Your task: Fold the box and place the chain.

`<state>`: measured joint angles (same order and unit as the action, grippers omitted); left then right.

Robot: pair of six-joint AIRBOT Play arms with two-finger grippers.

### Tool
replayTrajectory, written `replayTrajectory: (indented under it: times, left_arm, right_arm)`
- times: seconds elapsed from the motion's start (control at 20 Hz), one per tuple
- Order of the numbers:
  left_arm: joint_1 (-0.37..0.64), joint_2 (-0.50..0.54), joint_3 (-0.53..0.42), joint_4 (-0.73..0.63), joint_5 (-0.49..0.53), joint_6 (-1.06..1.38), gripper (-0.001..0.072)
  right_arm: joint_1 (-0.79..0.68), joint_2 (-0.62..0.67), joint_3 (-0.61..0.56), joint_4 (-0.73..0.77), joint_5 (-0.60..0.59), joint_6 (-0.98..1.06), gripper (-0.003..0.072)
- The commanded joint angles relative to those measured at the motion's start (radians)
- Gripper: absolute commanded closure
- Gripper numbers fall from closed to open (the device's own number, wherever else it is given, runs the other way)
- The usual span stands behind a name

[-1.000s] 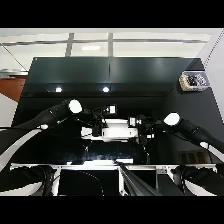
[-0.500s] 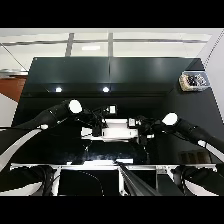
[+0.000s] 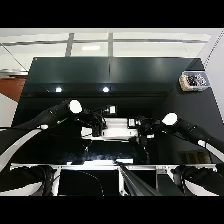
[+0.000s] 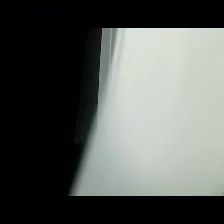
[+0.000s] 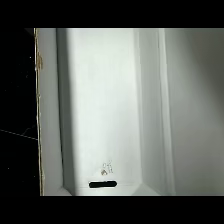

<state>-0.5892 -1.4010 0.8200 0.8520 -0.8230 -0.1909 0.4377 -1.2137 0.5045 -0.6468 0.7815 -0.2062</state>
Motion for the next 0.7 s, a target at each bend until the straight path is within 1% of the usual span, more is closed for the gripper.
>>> replayTrajectory:
  times: [0.0, 0.1, 0.15, 0.2, 0.3, 0.45, 0.5, 0.55, 0.6, 0.65]
  left_arm:
    - [0.002, 0.012, 0.001, 0.006, -0.024, 0.003, 0.0303]
    - [0.019, 0.038, 0.001, 0.011, -0.060, 0.000, 0.0262]
    - [0.034, 0.056, 0.001, 0.012, -0.089, -0.001, 0.0171]
    - [0.051, 0.076, 0.001, 0.013, -0.111, -0.022, 0.0148]
    - [0.083, 0.121, 0.001, 0.050, -0.150, -0.108, 0.0148]
    - [0.110, 0.211, 0.001, 0.254, -0.223, -0.324, 0.0156]
    - [0.110, 0.239, 0.001, 0.316, -0.254, -0.396, 0.0186]
    - [0.110, 0.267, 0.001, 0.360, -0.290, -0.473, 0.0298]
    - [0.110, 0.292, 0.001, 0.371, -0.331, -0.538, 0.0508]
    - [0.110, 0.310, 0.000, 0.361, -0.380, -0.571, 0.0686]
  right_arm:
    - [0.001, -0.001, 0.000, -0.001, 0.000, 0.000, 0.0148]
    - [0.001, -0.001, 0.000, -0.001, 0.000, 0.000, 0.0148]
    - [0.001, -0.001, 0.000, -0.001, 0.000, 0.000, 0.0148]
    - [0.001, -0.001, 0.000, -0.001, 0.000, 0.000, 0.0148]
    - [0.001, -0.001, 0.000, -0.001, 0.000, 0.000, 0.0148]
    - [0.001, -0.001, 0.000, -0.002, 0.000, 0.000, 0.0148]
    - [0.001, -0.001, 0.000, -0.001, 0.000, 0.000, 0.0148]
    - [0.001, -0.001, 0.000, -0.002, 0.000, 0.000, 0.0148]
    - [0.001, -0.001, 0.000, -0.001, 0.000, 0.000, 0.0148]
    - [0.001, -0.001, 0.000, -0.002, 0.000, 0.000, 0.0148]
